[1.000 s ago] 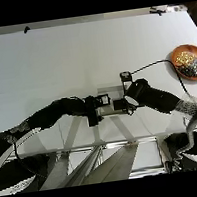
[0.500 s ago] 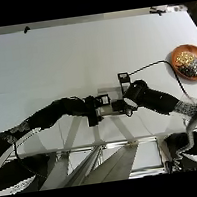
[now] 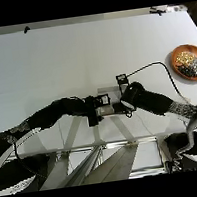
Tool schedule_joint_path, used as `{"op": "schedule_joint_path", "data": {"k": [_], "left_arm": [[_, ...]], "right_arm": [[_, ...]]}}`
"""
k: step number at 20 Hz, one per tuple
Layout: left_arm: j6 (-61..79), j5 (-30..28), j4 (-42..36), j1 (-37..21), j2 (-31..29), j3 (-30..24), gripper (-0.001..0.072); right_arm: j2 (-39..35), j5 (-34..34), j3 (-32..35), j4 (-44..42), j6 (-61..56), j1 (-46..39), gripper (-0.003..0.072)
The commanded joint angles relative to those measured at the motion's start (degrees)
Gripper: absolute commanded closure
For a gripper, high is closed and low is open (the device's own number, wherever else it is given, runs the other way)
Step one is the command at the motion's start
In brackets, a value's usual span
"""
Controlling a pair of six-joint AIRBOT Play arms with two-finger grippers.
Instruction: Fold the box and place the chain.
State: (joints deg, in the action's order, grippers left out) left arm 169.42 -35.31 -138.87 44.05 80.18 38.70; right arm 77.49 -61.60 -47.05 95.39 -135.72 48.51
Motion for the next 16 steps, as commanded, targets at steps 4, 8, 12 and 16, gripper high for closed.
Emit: {"op": "schedule_joint_path", "data": {"k": [4, 8, 12, 16], "left_arm": [[0.11, -0.02, 0.09, -0.02, 0.0, 0.02, 0.0572], [0.09, -0.02, 0.09, -0.02, 0.0, 0.02, 0.0572], [0.11, 0.0, 0.09, -0.02, 0.0, 0.02, 0.0572], [0.09, -0.02, 0.09, -0.02, 0.0, 0.02, 0.0572]], "right_arm": [[0.24, 0.22, 0.04, 1.9, 3.04, 0.09, 0.0474], [0.26, 0.17, 0.04, 1.9, 4.48, 0.09, 0.044], [0.26, -0.13, 0.04, 2.27, 4.52, 0.09, 0.0671], [0.26, -1.79, 0.04, 3.48, 5.27, 0.09, 0.0672]]}}
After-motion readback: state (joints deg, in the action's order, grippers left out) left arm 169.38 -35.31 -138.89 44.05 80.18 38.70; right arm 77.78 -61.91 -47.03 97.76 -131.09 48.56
